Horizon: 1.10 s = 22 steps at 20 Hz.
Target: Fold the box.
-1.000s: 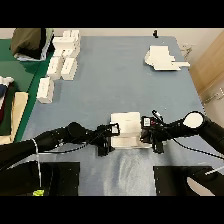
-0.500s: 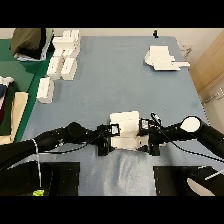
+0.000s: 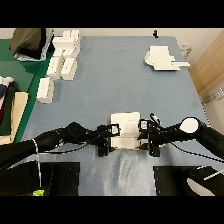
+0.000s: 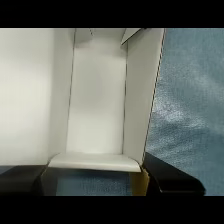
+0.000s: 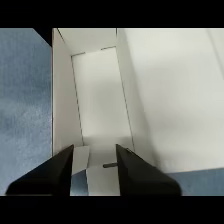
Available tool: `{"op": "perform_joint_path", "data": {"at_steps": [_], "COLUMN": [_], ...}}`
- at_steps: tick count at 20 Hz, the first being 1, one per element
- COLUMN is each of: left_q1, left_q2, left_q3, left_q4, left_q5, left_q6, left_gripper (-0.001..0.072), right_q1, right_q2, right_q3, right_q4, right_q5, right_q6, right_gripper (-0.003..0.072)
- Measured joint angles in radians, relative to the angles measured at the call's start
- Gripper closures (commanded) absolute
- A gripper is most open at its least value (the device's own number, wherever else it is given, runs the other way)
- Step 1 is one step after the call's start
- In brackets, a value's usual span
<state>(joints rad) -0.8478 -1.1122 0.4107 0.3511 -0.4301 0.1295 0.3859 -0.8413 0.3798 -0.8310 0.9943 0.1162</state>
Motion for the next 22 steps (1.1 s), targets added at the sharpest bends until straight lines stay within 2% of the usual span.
{"op": "perform_joint_path", "data": {"at_steps": [3, 4, 7, 10, 12, 15, 18, 20, 22], "left_q1": [0.000, 0.000, 0.000, 0.000, 0.000, 0.000, 0.000, 0.000, 0.000], "left_q2": [0.000, 0.000, 0.000, 0.000, 0.000, 0.000, 0.000, 0.000, 0.000], "left_q3": [0.000, 0.000, 0.000, 0.000, 0.000, 0.000, 0.000, 0.000, 0.000], "left_q4": [0.000, -0.001, -0.001, 0.000, 0.000, 0.000, 0.001, 0.001, 0.001], "left_q5": [-0.003, -0.002, 0.002, 0.002, 0.002, 0.002, 0.002, 0.002, 0.002], "left_q6": [-0.001, -0.001, -0.001, -0.001, -0.001, 0.000, 0.000, 0.000, 0.000], "left_gripper": [0.0245, 0.0245, 0.0245, 0.0245, 0.0245, 0.0245, 0.0245, 0.0244, 0.0245], "right_q1": [0.001, 0.001, 0.001, 0.001, 0.001, -0.011, -0.078, -0.137, -0.175], "right_q2": [0.015, 0.028, 0.092, 0.181, 0.237, 0.294, 0.272, 0.224, 0.157], "right_q3": [0.008, 0.013, 0.035, 0.068, 0.093, 0.113, 0.106, 0.087, 0.068], "right_q4": [-0.026, -0.043, -0.122, -0.232, -0.344, -0.605, -0.804, -0.816, -0.753], "right_q5": [0.021, 0.029, 0.043, 0.048, 0.048, 0.082, 0.187, 0.212, 0.208], "right_q6": [0.047, 0.076, 0.195, 0.415, 0.669, 1.131, 1.475, 1.585, 1.614], "right_gripper": [0.0666, 0.0684, 0.0684, 0.0684, 0.0686, 0.0686, 0.0686, 0.0686, 0.0686]}}
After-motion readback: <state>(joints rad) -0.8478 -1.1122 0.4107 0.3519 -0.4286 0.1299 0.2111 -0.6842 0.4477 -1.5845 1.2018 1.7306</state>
